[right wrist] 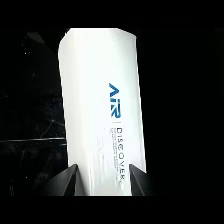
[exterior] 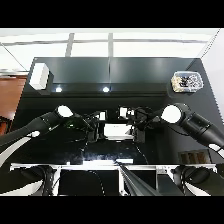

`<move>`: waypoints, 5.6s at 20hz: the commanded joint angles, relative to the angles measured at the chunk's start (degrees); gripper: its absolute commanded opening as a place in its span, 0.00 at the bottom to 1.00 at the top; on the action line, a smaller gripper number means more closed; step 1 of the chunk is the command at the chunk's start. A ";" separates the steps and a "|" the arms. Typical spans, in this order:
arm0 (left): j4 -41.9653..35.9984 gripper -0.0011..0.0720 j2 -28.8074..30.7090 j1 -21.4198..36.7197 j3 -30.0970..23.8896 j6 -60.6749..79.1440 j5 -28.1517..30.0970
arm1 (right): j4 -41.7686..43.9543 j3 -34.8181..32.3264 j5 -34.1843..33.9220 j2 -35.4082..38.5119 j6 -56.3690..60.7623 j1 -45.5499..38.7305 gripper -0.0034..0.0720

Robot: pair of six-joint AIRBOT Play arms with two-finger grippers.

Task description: Fold the box and place the chain.

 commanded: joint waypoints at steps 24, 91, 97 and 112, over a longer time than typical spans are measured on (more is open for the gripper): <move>0.02 0.42 0.00 -0.02 0.00 0.02 -0.04 | 1.60 -2.23 -0.92 -0.13 0.39 0.09 0.37; 0.02 0.42 0.00 -0.02 0.00 0.02 0.00 | 4.35 -3.28 -1.62 2.34 -0.17 -1.86 0.78; 0.02 0.42 0.00 -0.02 0.00 0.02 0.00 | 4.33 -3.28 -1.97 1.22 -0.07 -1.86 0.35; 0.02 0.42 0.00 -0.02 0.00 0.02 0.00 | 4.37 -3.93 -0.52 0.17 0.20 -1.86 0.35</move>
